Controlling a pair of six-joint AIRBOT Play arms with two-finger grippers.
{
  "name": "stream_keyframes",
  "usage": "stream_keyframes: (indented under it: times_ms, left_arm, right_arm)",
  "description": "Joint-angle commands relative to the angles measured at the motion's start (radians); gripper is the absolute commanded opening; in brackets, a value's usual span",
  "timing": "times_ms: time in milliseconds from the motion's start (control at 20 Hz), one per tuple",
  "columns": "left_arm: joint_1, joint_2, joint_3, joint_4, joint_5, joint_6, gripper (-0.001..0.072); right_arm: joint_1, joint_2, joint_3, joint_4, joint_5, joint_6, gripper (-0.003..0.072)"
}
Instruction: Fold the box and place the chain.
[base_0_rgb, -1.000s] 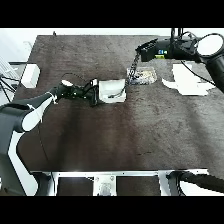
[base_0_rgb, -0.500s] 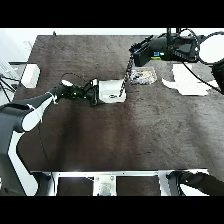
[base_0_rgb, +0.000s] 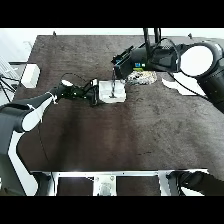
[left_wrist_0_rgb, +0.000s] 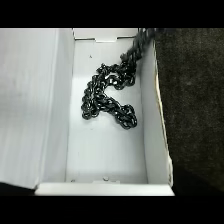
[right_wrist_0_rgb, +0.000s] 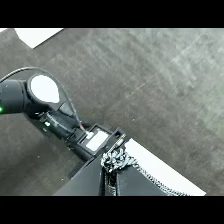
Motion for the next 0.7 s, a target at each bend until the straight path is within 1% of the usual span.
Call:
stream_keyframes:
  times_ms: [0, 300, 350, 500, 650]
  left_arm:
    - [0.000, 0.000, 0.000, 0.000, 0.000, 0.000, 0.0418]
    - [0.000, 0.000, 0.000, 0.000, 0.000, 0.000, 0.0418]
    - [0.000, 0.000, 0.000, 0.000, 0.000, 0.000, 0.0418]
    - [0.000, 0.000, 0.000, 0.000, 0.000, 0.000, 0.0418]
    - [0.000, 0.000, 0.000, 0.000, 0.000, 0.000, 0.0418]
  right_arm:
    - [0.026, -0.001, -0.028, -0.034, -0.005, 0.083, 0.0003]
    - [0.026, -0.001, -0.066, -0.034, -0.015, 0.106, 0.0002]
    - [0.026, 0.000, -0.066, -0.060, -0.010, 0.106, 0.0003]
    - [0.006, 0.004, -0.064, -0.241, -0.008, 0.181, 0.0003]
    - [-0.050, 0.004, -0.064, -0.314, -0.008, 0.203, 0.0002]
